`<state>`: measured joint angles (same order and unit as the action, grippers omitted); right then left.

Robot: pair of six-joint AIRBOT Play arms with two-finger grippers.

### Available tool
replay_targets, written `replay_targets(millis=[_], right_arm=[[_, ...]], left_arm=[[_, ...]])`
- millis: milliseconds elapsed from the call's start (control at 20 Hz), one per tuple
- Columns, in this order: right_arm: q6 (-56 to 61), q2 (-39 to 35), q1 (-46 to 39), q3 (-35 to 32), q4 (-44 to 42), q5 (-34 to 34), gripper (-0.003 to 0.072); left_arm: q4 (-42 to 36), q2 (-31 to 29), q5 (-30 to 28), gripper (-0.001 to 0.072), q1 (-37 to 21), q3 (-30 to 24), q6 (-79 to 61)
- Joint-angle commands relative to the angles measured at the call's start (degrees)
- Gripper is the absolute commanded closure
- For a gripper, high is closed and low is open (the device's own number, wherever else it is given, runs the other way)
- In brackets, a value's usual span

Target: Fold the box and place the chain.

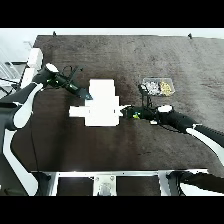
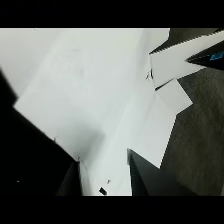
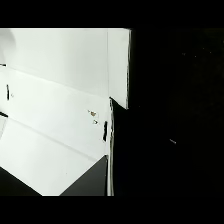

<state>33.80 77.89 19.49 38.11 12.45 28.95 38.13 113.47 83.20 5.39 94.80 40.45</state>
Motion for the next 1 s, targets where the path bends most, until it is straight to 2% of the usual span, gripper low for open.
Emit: replay_targets(millis=[0, 150, 450, 500, 550, 600, 800, 900, 950], right_arm=[[0.0, -0.04, 0.07, -0.02, 0.02, -0.02, 0.0684], [0.02, -0.04, 0.07, -0.02, 0.02, -0.02, 0.0684], [0.02, -0.04, 0.07, -0.02, 0.17, -0.02, 0.0684], [0.02, -0.04, 0.07, -0.02, 0.17, -0.02, 0.0684], [0.0, -0.04, 0.07, -0.02, 0.17, -0.02, 0.0684], [0.02, -0.04, 0.07, -0.02, 0.17, -0.02, 0.0684], [-0.04, -0.04, 0.04, -0.02, 0.22, -0.02, 0.068], [0.0, -0.15, -0.31, -0.02, 0.2, 0.02, 0.0484], [0.0, -0.57, -0.83, -0.02, 0.17, 0.02, 0.0479]], left_arm=[[-1.6, 0.02, 0.0, 0.0362, 0.07, 0.02, -0.7], [-2.43, 0.79, 1.97, 0.0361, 0.07, 0.0, -1.09], [-2.32, 1.31, 2.16, 0.0362, 0.04, 0.44, -1.51], [-2.34, 1.31, 2.36, 0.0455, 0.04, 0.44, -1.55], [-2.34, 1.31, 2.32, 0.0667, 0.04, 0.44, -1.75], [-2.38, 1.31, 2.32, 0.0688, 0.04, 0.44, -2.34], [-2.64, 1.31, 3.04, 0.069, 0.04, 0.44, -6.8], [-2.75, 1.31, 3.96, 0.0691, 0.04, 0.44, -10.49], [-2.91, 1.29, 4.48, 0.0692, 0.04, 0.44, -12.46]])
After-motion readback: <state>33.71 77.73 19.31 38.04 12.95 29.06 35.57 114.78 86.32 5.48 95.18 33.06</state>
